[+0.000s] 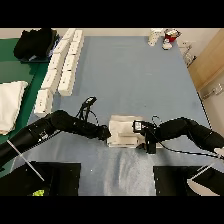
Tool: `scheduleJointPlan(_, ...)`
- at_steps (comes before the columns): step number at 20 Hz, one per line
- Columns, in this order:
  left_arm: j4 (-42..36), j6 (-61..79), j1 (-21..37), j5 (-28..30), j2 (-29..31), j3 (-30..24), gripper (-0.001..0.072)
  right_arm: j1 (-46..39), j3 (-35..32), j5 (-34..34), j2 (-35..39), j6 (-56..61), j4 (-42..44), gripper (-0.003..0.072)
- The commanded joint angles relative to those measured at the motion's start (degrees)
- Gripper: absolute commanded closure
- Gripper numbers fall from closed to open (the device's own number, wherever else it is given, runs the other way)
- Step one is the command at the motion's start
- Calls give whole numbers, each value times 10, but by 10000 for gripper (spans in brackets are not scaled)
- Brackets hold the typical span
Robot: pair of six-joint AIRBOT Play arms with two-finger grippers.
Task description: Fold the box.
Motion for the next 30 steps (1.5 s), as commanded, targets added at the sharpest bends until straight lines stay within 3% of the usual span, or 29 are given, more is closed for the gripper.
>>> scheduleJointPlan(1, 98, -129, -61, 15, -19, 27, 249, 0, 0, 0, 0, 0, 0, 224)
scheduleJointPlan(7, 212, -275, -116, 0, -90, 89, 249, 0, 0, 0, 0, 0, 0, 224)
scheduleJointPlan(16, 359, -492, -196, -134, -178, 203, 251, 0, 0, 0, 0, 0, 0, 224)
scheduleJointPlan(17, 373, -509, -202, -152, -187, 215, 308, 0, 0, 0, 0, 0, 0, 224)
scheduleJointPlan(23, 415, -541, -237, -220, -257, 290, 309, 0, 0, 0, 0, 0, 0, 224)
scheduleJointPlan(30, 417, -567, -245, -229, -298, 323, 309, 0, 0, 0, 0, 0, 0, 224)
